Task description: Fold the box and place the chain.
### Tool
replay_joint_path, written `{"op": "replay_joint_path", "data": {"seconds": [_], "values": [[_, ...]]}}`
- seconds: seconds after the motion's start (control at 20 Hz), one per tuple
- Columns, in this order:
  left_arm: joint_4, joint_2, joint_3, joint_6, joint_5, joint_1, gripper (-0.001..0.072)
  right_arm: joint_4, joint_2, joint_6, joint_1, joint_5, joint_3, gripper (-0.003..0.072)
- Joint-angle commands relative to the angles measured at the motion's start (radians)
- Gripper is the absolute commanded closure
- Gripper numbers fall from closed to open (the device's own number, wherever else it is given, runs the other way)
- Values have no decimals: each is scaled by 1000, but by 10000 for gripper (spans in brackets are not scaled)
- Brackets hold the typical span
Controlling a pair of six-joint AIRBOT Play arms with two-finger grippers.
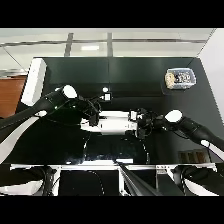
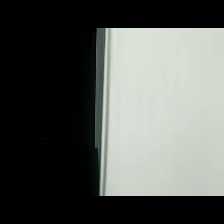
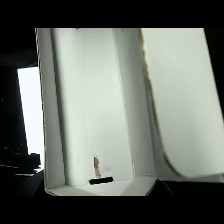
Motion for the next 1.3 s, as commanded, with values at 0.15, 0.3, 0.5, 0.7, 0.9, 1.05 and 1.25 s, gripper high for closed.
{"op": "replay_joint_path", "data": {"seconds": [0.15,0.3,0.5,0.7,0.9,1.05,1.25], "values": [[-2,0,1,-4,1,0,684,-46,-53,14,8,-25,10,4],[-2,0,1,-4,0,0,684,-97,-66,53,18,-26,13,4],[-2,0,1,-4,-5,0,684,-107,-67,54,21,-25,13,4],[-2,0,1,-4,-5,0,684,-109,-67,53,23,-24,13,6],[-2,0,1,-28,-27,-1,684,-109,-67,53,23,-24,13,163],[3,5,2,-28,-35,0,519,-109,-67,53,23,-25,13,221],[158,60,68,-215,-70,18,-10,-119,-67,50,23,-14,13,221]]}}
